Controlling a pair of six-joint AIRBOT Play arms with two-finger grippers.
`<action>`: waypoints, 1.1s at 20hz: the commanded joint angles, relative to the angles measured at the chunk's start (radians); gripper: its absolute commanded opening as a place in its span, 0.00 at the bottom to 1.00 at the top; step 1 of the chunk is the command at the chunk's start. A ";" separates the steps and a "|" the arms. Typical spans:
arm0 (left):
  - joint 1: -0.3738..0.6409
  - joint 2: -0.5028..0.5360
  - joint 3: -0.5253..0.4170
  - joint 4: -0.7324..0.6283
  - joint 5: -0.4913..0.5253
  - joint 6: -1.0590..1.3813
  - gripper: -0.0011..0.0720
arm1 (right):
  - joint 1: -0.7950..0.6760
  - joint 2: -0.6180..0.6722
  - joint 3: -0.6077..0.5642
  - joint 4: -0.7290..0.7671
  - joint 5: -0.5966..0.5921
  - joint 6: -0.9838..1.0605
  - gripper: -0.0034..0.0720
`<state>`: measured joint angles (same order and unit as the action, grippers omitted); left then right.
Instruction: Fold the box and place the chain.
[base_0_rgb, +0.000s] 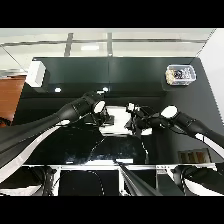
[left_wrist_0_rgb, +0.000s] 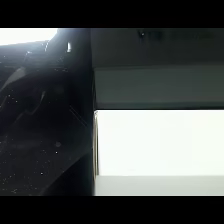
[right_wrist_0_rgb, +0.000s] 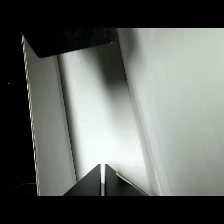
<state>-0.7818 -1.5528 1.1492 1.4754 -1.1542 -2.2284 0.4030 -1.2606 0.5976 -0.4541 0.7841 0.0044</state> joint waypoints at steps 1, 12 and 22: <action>0.001 -0.001 0.001 0.000 -0.003 0.000 0.05 | -0.030 0.031 0.019 -0.102 0.025 0.308 0.06; 0.001 -0.001 0.001 -0.023 -0.006 0.000 0.05 | -0.775 0.106 -0.045 -0.244 0.388 1.080 0.06; 0.001 -0.001 0.001 -0.021 -0.006 0.000 0.05 | -0.478 -0.014 -0.160 0.012 0.239 0.910 0.06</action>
<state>-0.7818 -1.5532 1.1496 1.4540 -1.1614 -2.2284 -0.1638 -1.2499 0.4473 -0.5404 1.0794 0.9691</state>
